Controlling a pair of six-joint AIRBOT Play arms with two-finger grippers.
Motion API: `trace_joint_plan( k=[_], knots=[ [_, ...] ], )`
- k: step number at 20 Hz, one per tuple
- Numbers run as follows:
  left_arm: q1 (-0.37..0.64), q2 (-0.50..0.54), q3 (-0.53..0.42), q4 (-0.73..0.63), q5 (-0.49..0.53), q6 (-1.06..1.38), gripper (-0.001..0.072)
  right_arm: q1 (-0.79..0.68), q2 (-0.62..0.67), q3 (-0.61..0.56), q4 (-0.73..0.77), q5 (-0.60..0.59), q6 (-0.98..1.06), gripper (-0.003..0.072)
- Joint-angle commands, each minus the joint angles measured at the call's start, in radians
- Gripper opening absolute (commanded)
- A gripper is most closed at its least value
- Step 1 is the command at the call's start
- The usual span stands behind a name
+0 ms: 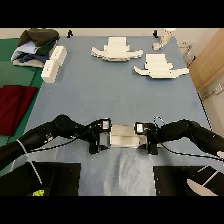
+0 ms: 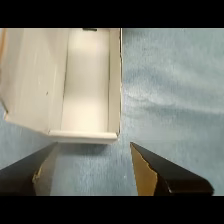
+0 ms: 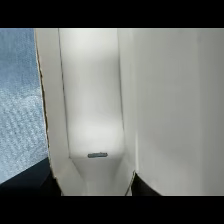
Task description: Fold the box.
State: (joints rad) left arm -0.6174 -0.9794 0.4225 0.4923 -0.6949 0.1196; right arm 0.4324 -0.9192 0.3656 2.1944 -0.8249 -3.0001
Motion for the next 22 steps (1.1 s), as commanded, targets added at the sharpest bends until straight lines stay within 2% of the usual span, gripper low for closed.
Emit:
trace_joint_plan(
  k=[1, 14, 22],
  knots=[
    [-0.026, -0.053, 0.0, -0.112, 0.056, 0.08, 0.0693, 0.0, 0.0, 0.0, 0.0, 0.0, 0.0, 0.0505],
    [-0.043, -0.081, 0.001, -0.049, 0.063, 0.09, 0.0693, 0.0, 0.0, 0.0, 0.0, 0.0, 0.0, 0.0505],
    [-0.042, -0.05, 0.0, -0.044, 0.087, 0.081, 0.0693, 0.0, 0.0, 0.0, 0.0, 0.0, 0.0, 0.0504]
  ],
)
